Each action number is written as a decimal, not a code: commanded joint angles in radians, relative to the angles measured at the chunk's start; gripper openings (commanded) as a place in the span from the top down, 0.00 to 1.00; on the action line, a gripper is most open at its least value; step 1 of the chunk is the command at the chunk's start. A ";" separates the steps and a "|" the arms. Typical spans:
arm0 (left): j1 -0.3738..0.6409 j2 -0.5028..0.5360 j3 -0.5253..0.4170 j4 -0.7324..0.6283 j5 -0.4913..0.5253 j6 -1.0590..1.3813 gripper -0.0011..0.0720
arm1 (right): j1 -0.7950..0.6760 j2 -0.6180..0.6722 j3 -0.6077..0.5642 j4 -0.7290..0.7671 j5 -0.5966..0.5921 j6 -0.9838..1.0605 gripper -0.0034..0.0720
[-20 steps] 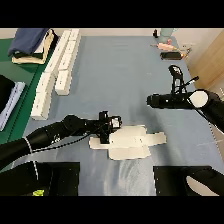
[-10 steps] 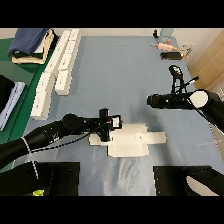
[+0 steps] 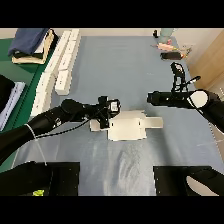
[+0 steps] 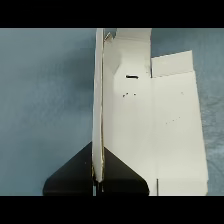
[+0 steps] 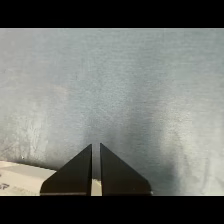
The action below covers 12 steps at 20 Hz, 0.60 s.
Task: Fold the box.
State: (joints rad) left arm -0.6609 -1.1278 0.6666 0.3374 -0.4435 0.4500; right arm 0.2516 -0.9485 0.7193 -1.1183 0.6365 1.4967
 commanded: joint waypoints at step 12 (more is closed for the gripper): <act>0.012 -0.048 -0.064 -0.121 -0.064 0.116 0.97 | 0.000 0.000 0.000 0.000 -0.050 0.004 0.95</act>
State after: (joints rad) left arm -0.6495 -1.1755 0.6155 0.2314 -0.5053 0.5510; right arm 0.2516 -0.9482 0.7197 -1.1187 0.5865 1.5005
